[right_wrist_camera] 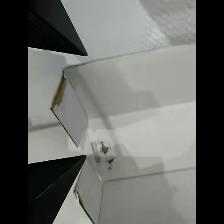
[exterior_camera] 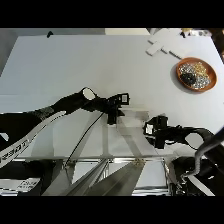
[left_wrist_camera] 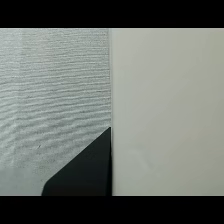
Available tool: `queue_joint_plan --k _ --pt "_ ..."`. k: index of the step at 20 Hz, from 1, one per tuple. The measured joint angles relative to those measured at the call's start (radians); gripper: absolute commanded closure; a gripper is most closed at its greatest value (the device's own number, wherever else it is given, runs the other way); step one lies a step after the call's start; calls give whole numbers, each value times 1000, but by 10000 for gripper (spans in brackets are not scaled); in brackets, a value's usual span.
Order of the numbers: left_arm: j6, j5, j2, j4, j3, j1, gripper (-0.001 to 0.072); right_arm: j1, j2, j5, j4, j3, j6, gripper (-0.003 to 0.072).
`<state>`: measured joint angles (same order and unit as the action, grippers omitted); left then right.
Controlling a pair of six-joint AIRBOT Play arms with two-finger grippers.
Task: Fold the box and place the chain.
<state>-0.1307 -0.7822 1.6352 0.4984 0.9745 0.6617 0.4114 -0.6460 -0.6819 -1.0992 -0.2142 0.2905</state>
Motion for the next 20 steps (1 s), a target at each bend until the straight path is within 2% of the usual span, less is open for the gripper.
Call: queue_joint_plan --k 5,12,16,20 --pt "2 0 0 0 0 0 700 -22 -13 111 -1 -6 0 -4" --pt "1 0 0 0 0 0 700 -66 -18 140 24 -34 -37 -2" --pt "0 0 0 0 0 0 700 -85 -48 142 90 -39 -97 -2" --pt "0 0 0 0 0 0 700 -164 -117 126 229 -42 -233 -2"
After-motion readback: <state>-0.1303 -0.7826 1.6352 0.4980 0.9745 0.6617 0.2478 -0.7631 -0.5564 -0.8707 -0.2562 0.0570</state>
